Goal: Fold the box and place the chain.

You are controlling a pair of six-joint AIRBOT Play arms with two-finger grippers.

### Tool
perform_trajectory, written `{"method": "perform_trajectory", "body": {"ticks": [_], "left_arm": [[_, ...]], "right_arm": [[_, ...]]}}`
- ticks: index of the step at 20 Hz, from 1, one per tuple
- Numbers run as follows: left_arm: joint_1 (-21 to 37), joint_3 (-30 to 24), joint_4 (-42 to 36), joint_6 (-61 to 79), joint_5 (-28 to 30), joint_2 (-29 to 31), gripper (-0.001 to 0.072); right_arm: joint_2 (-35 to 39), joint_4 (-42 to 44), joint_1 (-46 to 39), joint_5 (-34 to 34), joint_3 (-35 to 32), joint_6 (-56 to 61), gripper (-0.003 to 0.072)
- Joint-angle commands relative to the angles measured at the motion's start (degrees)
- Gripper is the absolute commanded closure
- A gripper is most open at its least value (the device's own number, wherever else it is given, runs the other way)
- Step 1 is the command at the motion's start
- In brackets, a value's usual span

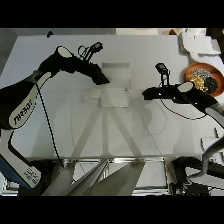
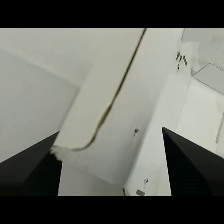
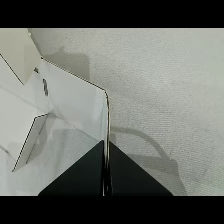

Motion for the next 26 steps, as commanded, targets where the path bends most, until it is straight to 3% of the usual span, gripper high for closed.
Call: {"method": "perform_trajectory", "body": {"ticks": [1, 3, 5, 6, 11, 17, 23, 24, 26], "left_arm": [[-0.52, 0.07, -0.37, 0.98, -0.13, -1.36, 0.0091], [-0.52, 0.07, -0.7, 1.44, -0.11, -2.12, 0.0291], [-0.33, 0.07, -4.7, 4.76, -0.13, -2.38, 0.0673], [-0.28, 0.07, -7.63, 7.39, -0.46, -2.4, 0.0702], [-0.26, 0.07, -17.51, 14.47, -2.75, -2.43, 0.0703], [-0.26, 0.07, -15.13, 14.27, -6.47, -2.4, 0.0703], [-0.37, 0.07, -2.95, 12.24, -9.66, -2.4, 0.0696], [-0.37, 0.07, -2.84, 12.26, -9.6, -2.4, 0.0668], [-0.37, 0.07, -2.89, 12.26, -8.79, -2.27, 0.048]], "right_arm": [[-0.02, 0.0, 0.04, 0.02, -0.02, 0.02, 0.0675], [-0.02, 0.0, 0.07, 0.02, -0.02, 0.02, 0.0675], [-0.02, 0.0, 0.07, 0.0, -0.02, 0.02, 0.0675], [-0.02, 0.0, 0.07, 0.02, -0.02, 0.02, 0.0675], [-0.02, 0.0, 0.04, 0.02, -0.02, 0.02, 0.0675], [-0.02, 0.0, 0.04, 0.02, -0.02, 0.02, 0.0675], [-0.02, 0.0, 0.07, 0.02, -0.02, 0.02, 0.0675], [-0.02, 0.0, 0.07, 0.02, -0.02, 0.02, 0.0675], [-0.02, 0.0, 0.04, 0.0, -0.02, 0.02, 0.0675]]}}
